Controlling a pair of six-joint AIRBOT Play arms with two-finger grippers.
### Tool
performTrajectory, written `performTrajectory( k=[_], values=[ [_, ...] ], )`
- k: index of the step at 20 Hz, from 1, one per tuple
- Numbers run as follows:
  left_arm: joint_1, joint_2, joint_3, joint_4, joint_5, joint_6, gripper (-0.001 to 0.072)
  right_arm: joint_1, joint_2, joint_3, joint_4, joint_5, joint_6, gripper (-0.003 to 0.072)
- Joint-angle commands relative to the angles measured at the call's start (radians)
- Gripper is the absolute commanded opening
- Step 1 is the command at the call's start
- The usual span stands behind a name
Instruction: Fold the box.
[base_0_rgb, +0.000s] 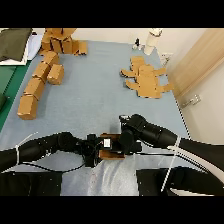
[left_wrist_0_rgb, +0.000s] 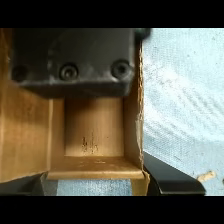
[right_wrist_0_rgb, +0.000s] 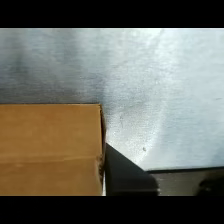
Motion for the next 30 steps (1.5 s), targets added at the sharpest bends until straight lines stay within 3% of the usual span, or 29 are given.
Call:
performTrajectory(
  k=[1, 2, 6, 8, 11, 13, 19, 23, 25, 27, 30],
  values=[
    [0.0, 0.0, 0.0, 0.0, 0.0, 0.0, 0.0524, 0.002, -0.023, 0.003, 0.004, 0.003, 0.021, 0.0095],
    [0.0, 0.0, 0.0, 0.0, 0.0, 0.0, 0.0524, 0.002, -0.022, 0.003, 0.004, 0.003, 0.021, 0.0007],
    [0.0, 0.0, 0.0, 0.0, 0.0, 0.0, 0.0524, 0.002, -0.022, 0.005, 0.011, 0.003, -0.005, 0.0004],
    [0.0, 0.0, 0.0, 0.0, 0.0, 0.0, 0.0524, 0.002, -0.013, 0.017, 0.016, 0.0, -0.019, 0.0184],
    [0.0, 0.0, 0.0, 0.0, 0.0, 0.0, 0.0524, 0.002, 0.01, 0.055, -0.003, -0.076, -0.021, 0.0237],
    [0.0, 0.0, 0.0, 0.0, 0.0, 0.0, 0.0524, 0.001, 0.019, 0.08, -0.04, -0.167, -0.021, 0.0375],
    [0.0, 0.0, 0.0, 0.0, 0.0, 0.0, 0.0524, -0.002, 0.071, 0.091, -0.089, -0.217, -0.021, 0.0375],
    [0.0, 0.0, 0.0, 0.0, 0.0, 0.0, 0.0524, -0.002, 0.194, 0.091, -0.086, -0.217, -0.016, 0.0371],
    [0.0, 0.0, 0.0, 0.0, 0.0, 0.0, 0.0524, -0.003, 0.276, 0.091, -0.09, -0.217, -0.013, 0.0309],
    [0.0, 0.0, 0.0, 0.0, 0.0, 0.0, 0.0523, -0.021, 0.336, 0.088, -0.128, -0.233, -0.013, 0.0004],
    [0.0, 0.0, 0.0, 0.0, 0.0, 0.0, 0.0524, -0.158, 0.352, 0.061, -0.196, -0.236, -0.108, 0.0001]
  ],
)
